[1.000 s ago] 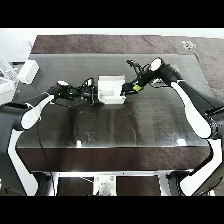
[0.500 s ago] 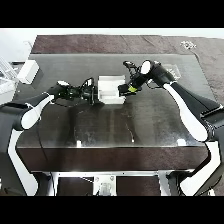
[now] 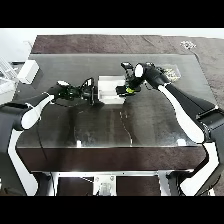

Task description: Fold the box and place the chain.

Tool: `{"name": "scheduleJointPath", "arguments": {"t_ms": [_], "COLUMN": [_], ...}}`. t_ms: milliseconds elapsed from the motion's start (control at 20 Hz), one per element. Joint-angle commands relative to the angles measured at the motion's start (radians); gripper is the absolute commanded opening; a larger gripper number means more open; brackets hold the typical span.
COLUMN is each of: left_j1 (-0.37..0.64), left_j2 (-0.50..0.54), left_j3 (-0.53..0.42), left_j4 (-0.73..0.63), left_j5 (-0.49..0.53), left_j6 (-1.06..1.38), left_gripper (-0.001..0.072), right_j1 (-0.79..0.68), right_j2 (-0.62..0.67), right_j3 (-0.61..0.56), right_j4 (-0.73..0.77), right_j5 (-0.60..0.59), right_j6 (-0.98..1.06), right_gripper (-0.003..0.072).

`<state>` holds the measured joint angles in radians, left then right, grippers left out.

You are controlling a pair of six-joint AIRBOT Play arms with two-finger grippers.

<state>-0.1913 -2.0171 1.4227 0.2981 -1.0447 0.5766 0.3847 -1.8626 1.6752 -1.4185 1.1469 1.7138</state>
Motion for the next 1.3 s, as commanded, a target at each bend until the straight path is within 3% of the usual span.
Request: {"name": "scheduleJointPath", "arguments": {"t_ms": [0,300,650,700,850,1050,1200,1250], "left_j1": [-0.001,-0.001,-0.001,-0.001,-0.001,-0.001,-0.001,-0.001], "left_j2": [0.001,0.001,0.001,0.001,0.001,0.001,0.001,0.001], "left_j3": [0.000,0.000,0.000,0.000,0.000,0.000,0.000,0.000], "left_j4": [0.000,0.000,0.000,0.000,0.000,0.000,0.000,0.000], "left_j5": [-0.012,-0.013,-0.014,-0.014,-0.013,-0.013,-0.013,-0.013], "left_j6": [0.000,0.000,0.000,0.000,0.000,0.000,0.000,0.000], "left_gripper": [0.0524,0.0524,0.0524,0.0524,0.0524,0.0524,0.0524,0.0524], "right_j1": [0.015,0.056,0.063,0.063,0.070,0.087,0.100,0.103], "right_j2": [-0.018,-0.066,-0.083,-0.083,-0.083,-0.098,-0.106,-0.107], "right_j3": [0.022,0.107,0.121,0.121,0.121,0.132,0.150,0.153], "right_j4": [-0.084,-0.161,-0.172,-0.172,-0.171,-0.171,-0.171,-0.172], "right_j5": [0.012,0.107,0.155,0.155,0.155,0.155,0.155,0.155], "right_j6": [0.049,0.060,0.067,0.067,0.067,0.067,0.067,0.067], "right_gripper": [0.0389,0.0366,0.0350,0.0291,0.0215,0.0151,0.0010,0.0005]}}
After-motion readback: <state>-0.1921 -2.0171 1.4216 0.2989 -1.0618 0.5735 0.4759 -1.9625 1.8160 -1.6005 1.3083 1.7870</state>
